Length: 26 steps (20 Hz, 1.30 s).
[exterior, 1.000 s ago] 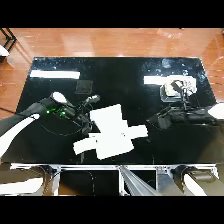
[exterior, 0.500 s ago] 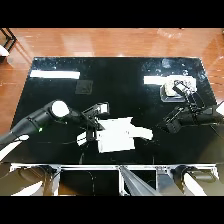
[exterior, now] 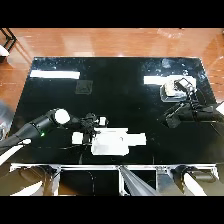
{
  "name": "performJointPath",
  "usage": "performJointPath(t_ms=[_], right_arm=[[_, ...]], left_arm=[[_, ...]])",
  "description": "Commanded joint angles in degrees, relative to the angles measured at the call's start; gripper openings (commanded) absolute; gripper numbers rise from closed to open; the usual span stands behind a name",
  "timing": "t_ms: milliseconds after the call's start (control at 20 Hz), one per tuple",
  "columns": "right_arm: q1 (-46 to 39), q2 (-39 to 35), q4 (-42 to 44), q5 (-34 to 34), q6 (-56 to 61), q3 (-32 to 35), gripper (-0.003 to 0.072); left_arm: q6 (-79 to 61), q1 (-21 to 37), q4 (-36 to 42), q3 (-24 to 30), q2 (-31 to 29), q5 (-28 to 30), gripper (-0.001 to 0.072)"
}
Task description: Fold the box and place the chain.
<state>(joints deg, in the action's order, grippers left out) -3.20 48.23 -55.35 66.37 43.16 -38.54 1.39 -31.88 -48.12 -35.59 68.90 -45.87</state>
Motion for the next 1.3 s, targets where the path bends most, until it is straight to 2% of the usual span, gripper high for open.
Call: performJointPath(t_ms=[0,250,450,800,1000,1250], right_arm=[[0.59,0.04,3.69,-1.66,-3.82,0.87,0.0692],[8.94,0.15,8.41,-0.28,-19.47,9.51,0.0692],[18.21,0.15,8.11,-6.56,-20.74,13.84,0.0692],[26.23,0.15,6.58,-13.09,-25.49,14.21,0.0691],[28.22,0.15,4.17,-14.10,-25.68,14.34,0.0691],[32.46,0.46,0.87,-16.57,-26.53,15.15,0.0691]], left_arm=[[-2.69,-0.04,1.95,0.20,1.18,1.05,0.0023],[-0.50,-0.02,2.19,0.22,1.77,0.81,0.0022],[2.91,0.31,2.54,0.22,1.77,0.68,0.0023],[4.79,2.05,3.63,0.22,1.77,-1.14,0.0022],[2.78,2.05,3.87,0.22,1.77,2.47,0.0022],[-0.17,2.03,4.11,0.22,1.77,3.17,0.0023]])
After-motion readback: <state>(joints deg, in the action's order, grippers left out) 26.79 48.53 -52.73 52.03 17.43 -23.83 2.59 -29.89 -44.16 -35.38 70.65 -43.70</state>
